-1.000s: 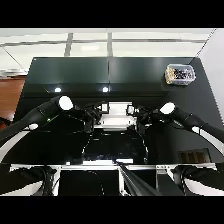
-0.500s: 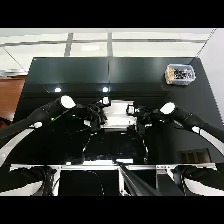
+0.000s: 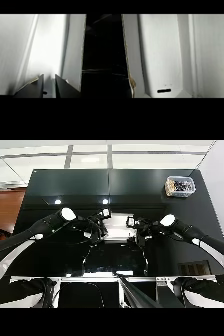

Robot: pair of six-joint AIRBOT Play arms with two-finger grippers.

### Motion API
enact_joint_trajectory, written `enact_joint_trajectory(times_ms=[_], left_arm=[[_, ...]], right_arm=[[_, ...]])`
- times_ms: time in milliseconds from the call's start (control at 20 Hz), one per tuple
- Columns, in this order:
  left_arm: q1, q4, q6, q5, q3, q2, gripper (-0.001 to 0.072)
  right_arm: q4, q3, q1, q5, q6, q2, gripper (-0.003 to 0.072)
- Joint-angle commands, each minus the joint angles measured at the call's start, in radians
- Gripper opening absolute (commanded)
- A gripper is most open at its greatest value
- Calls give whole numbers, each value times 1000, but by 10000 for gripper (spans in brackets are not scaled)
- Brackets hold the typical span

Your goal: Fold the box and place the chain.

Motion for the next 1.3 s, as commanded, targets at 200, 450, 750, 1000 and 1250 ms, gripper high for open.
enact_joint_trajectory(times_ms=[200, 450, 750, 1000, 1250], left_arm=[[76, 338, -519, -37, 12, 167, 24], [256, 532, -797, -168, -6, 363, 28], [535, 317, -1211, -290, -188, 318, 28], [640, -160, -961, -311, -286, 129, 24], [496, -116, -961, -262, -180, -45, 24]], right_arm=[[0, 0, 1, 0, 0, 0, 470], [0, 0, 1, 0, 0, 0, 470], [0, 0, 1, 0, 0, 0, 470], [0, 0, 1, 0, 0, 0, 470], [0, 0, 1, 0, 0, 0, 470]])
